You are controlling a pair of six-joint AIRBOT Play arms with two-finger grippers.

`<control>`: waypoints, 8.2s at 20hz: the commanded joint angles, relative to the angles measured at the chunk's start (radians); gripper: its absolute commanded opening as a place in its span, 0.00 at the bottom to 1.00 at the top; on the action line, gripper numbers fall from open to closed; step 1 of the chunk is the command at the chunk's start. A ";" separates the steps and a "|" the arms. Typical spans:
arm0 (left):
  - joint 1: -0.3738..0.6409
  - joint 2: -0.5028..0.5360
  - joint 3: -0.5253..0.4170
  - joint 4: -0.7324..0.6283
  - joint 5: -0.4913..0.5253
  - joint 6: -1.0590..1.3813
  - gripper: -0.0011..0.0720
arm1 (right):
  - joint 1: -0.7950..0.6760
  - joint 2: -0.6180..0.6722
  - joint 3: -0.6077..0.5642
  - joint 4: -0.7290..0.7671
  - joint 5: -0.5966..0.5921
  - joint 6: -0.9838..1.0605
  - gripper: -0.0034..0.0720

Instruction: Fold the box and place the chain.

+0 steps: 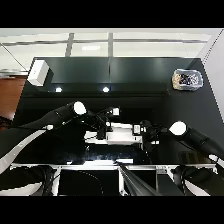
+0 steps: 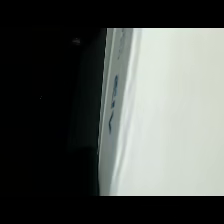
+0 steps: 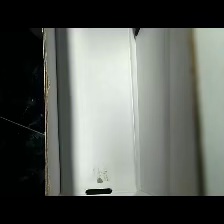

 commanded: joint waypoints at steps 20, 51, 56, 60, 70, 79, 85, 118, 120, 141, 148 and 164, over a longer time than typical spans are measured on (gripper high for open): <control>0.000 0.000 0.001 0.000 -0.001 0.000 0.05 | -0.001 -0.030 -0.001 -0.028 -0.026 -0.026 0.98; 0.000 0.000 0.001 0.000 -0.018 0.000 0.05 | -0.017 -0.011 -0.017 -0.024 -0.021 0.055 0.98; 0.000 0.000 0.001 0.000 -0.018 0.000 0.05 | -0.017 -0.011 -0.017 -0.023 -0.023 0.055 0.98; 0.000 0.000 0.001 -0.001 -0.018 0.000 0.06 | -0.017 -0.011 -0.017 -0.023 -0.023 0.055 0.84; 0.002 0.023 0.045 0.041 -0.057 -0.012 0.65 | -0.017 -0.011 -0.016 -0.021 -0.024 0.056 0.66; 0.078 0.301 0.048 0.425 -0.242 -0.574 0.66 | -0.017 -0.011 -0.016 -0.020 -0.089 0.062 0.66; 0.128 0.364 0.025 0.302 -0.516 -0.865 0.05 | -0.017 -0.011 -0.016 0.040 -0.135 0.060 0.66; -0.057 0.140 -0.128 -0.173 0.415 -0.654 0.05 | -0.017 -0.011 -0.016 0.040 -0.123 0.060 0.66; -0.021 0.152 -0.106 -0.113 0.333 -0.654 0.05 | -0.017 -0.011 -0.016 0.040 -0.123 0.060 0.66; 0.230 0.405 -0.281 0.056 0.033 -0.002 0.94 | -0.017 -0.011 -0.016 0.040 -0.108 0.060 0.66; 0.138 0.306 -0.261 0.010 0.090 0.159 0.94 | -0.017 -0.011 -0.016 0.040 -0.105 0.060 0.66; 0.087 0.220 -0.246 -0.128 0.116 0.243 0.68 | -0.017 -0.011 -0.016 0.040 -0.105 0.060 0.66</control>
